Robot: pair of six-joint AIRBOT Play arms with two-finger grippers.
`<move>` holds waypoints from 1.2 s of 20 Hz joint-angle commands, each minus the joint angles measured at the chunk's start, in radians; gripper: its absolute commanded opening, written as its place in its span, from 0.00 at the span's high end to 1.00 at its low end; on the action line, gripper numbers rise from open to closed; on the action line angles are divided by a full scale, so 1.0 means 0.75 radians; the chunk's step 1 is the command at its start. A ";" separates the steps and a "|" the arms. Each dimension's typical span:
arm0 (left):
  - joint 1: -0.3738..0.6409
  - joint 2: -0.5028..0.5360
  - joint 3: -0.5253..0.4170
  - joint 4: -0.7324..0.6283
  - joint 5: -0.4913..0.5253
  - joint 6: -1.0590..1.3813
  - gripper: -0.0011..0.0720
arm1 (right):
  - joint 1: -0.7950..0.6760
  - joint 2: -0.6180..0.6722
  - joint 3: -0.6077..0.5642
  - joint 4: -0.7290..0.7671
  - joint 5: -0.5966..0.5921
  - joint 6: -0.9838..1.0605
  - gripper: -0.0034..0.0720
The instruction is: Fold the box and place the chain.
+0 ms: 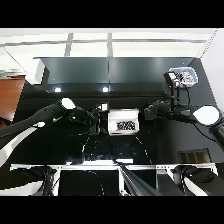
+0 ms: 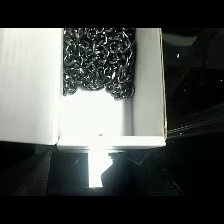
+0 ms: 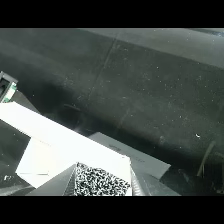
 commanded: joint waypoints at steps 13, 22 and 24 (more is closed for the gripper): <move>-0.152 -0.006 0.002 -0.005 0.227 -0.018 0.17 | -0.001 -0.001 -0.001 0.001 -0.001 0.001 0.47; -0.150 -0.005 0.002 -0.005 0.230 -0.018 0.36 | -0.035 -0.013 0.211 -0.001 0.024 0.001 0.01; -0.150 -0.006 0.002 -0.005 0.230 -0.018 0.36 | -0.050 -0.058 0.225 -0.001 0.019 0.001 0.01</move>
